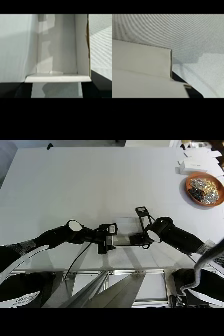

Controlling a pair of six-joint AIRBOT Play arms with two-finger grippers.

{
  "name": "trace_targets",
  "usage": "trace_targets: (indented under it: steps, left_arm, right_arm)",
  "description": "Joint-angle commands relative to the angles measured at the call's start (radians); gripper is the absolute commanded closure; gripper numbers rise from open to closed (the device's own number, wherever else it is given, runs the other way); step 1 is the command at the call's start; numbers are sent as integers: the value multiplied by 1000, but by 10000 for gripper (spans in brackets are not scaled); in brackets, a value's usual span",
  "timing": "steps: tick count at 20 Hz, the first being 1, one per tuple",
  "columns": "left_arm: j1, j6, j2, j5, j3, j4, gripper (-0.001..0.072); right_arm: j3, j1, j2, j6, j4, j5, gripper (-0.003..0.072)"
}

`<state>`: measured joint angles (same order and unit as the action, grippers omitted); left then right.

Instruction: Fold the box and place the chain.

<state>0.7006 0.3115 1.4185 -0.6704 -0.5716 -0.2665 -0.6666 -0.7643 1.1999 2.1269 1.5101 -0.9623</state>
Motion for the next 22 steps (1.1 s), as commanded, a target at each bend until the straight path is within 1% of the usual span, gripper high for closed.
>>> trace_targets:
  steps: [1,3,4,7,9,10,12,13,14,15,16,17,18,20,22]
  left_arm:
    - [-1,2,0,0,0,-3,598]
    - [-1,3,0,0,0,-3,598]
    - [-1,3,0,0,0,-3,598]
    - [-1,2,0,0,0,-3,598]
    - [-1,2,0,0,0,-3,598]
    - [-1,3,0,0,0,-3,598]
    - [-1,2,0,0,0,-3,598]
    - [-1,3,0,0,0,-3,598]
    - [-1,3,0,0,0,-3,598]
    - [-1,3,0,0,0,-3,598]
    - [-1,3,0,0,0,-3,598]
    - [-1,2,0,0,0,-3,598]
    - [-1,2,0,0,0,-3,598]
    - [-1,3,0,0,0,-3,598]
    - [-1,3,0,0,0,-3,598]
  right_arm:
    - [-1,-1,0,-3,-1,-2,647]
    - [-1,-1,-15,-27,6,-16,271]
    - [-1,-1,-32,-63,11,-34,246]
    - [-1,-1,-111,-116,44,-111,246]
    - [-3,2,-197,-159,66,-152,246]
    - [-16,16,-243,-189,64,-198,247]
    - [-70,77,-299,-246,67,-343,251]
    - [-106,128,-313,-296,68,-391,251]
    - [-152,199,-318,-340,73,-412,268]
    - [-200,284,-317,-378,82,-403,298]
    - [-240,371,-312,-420,83,-362,317]
    - [-279,463,-300,-470,82,-320,369]
    - [-317,564,-277,-517,82,-279,385]
    - [-395,750,-199,-597,75,-210,385]
    - [-495,889,-84,-652,76,-179,385]
